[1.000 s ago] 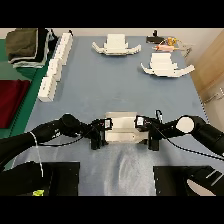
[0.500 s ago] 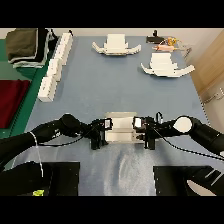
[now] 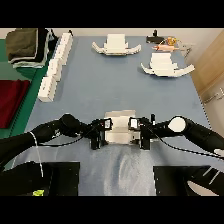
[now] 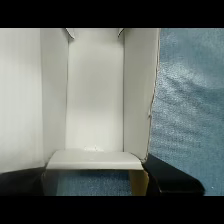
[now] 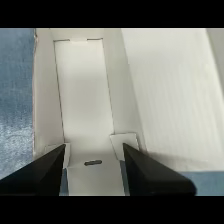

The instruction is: Fold the box.

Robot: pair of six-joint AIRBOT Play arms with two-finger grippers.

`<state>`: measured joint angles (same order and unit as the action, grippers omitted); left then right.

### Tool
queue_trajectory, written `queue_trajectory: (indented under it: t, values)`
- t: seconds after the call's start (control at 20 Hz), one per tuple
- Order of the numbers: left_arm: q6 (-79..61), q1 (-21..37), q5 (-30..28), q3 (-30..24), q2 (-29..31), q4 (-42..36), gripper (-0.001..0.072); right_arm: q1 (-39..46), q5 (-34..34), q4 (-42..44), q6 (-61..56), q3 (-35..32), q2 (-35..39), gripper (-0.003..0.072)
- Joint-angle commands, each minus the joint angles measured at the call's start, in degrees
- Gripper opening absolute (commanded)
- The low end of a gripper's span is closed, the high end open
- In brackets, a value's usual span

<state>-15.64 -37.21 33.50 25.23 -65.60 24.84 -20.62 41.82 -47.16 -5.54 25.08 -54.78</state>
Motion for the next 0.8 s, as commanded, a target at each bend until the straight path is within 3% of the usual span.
queue_trajectory:
  t: [0.0,0.1,0.15,0.2,0.3,0.35,0.4,0.6,0.65,0.75]
  values:
    - [0.1,0.0,0.0,0.0,0.0,0.0,0.0503,-0.5,-0.2,-1.7,-1.1,0.0,-0.5,0.0613]
    - [0.1,0.0,0.0,0.0,0.0,0.0,0.0503,-0.5,1.2,-4.0,-5.2,0.0,0.0,0.0591]
    - [0.1,0.0,0.0,0.0,0.0,0.0,0.0503,-0.4,1.9,-6.1,-9.0,0.0,0.8,0.0517]
    - [0.1,0.0,0.0,0.0,0.0,0.0,0.0503,-0.4,2.3,-9.7,-15.8,0.1,2.0,0.0353]
    - [0.1,0.0,0.0,0.0,0.0,0.0,0.0503,-0.4,3.1,-21.3,-35.2,1.6,4.7,0.0208]
    - [0.1,0.0,0.0,0.0,0.0,0.0,0.0503,-0.4,5.2,-28.1,-44.9,2.9,5.9,0.0078]
    - [0.1,0.0,0.0,0.0,0.0,0.0,0.0503,-0.4,8.7,-34.7,-53.1,4.4,7.1,0.0009]
    - [0.1,0.0,0.0,0.0,0.0,0.0,0.0503,1.4,19.8,-56.3,-84.3,9.7,10.7,0.0006]
    - [0.1,0.0,0.0,0.0,0.0,0.0,0.0503,3.2,21.5,-59.2,-91.7,10.0,10.7,0.0006]
    - [0.1,0.0,0.0,0.0,0.0,0.0,0.0503,8.6,23.5,-56.0,-99.0,9.9,8.9,0.0006]
